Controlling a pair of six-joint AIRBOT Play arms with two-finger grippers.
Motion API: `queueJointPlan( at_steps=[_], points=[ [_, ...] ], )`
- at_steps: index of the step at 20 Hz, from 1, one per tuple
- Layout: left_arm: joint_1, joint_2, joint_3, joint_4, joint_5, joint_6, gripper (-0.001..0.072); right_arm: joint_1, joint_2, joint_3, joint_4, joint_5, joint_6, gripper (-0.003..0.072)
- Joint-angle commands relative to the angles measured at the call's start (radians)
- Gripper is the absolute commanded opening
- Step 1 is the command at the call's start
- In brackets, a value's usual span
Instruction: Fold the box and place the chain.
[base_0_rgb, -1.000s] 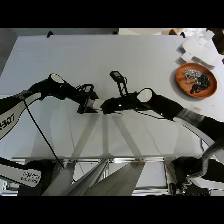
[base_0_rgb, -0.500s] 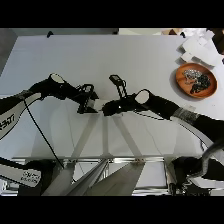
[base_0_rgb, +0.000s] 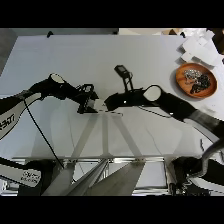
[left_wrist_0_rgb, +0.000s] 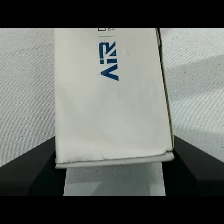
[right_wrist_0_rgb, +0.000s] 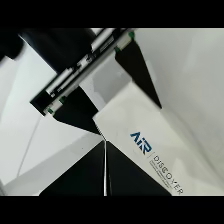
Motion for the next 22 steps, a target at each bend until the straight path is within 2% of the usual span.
queueJointPlan(
  at_steps=[1, 5, 11, 18, 22],
  points=[
    [0.0, -0.001, 0.0, 0.001, 0.0, 0.002, 0.0208, -0.053, 0.109, 0.0, -0.028, 0.04, -0.011, 0.0009],
    [0.0, -0.001, 0.0, 0.001, 0.0, 0.002, 0.0208, -0.075, 0.144, -0.039, -0.052, 0.094, -0.011, 0.0009],
    [0.0, -0.001, 0.0, 0.001, 0.0, 0.002, 0.0208, -0.074, 0.105, -0.225, -0.038, -0.039, -0.011, 0.0009],
    [0.0, -0.001, 0.0, 0.001, 0.0, 0.002, 0.0208, -0.074, -0.026, -0.238, -0.037, -0.058, -0.01, 0.0008],
    [0.0, -0.001, 0.0, 0.001, 0.0, 0.002, 0.0208, -0.074, -0.026, -0.238, -0.037, -0.058, -0.011, 0.0008]
  ],
)
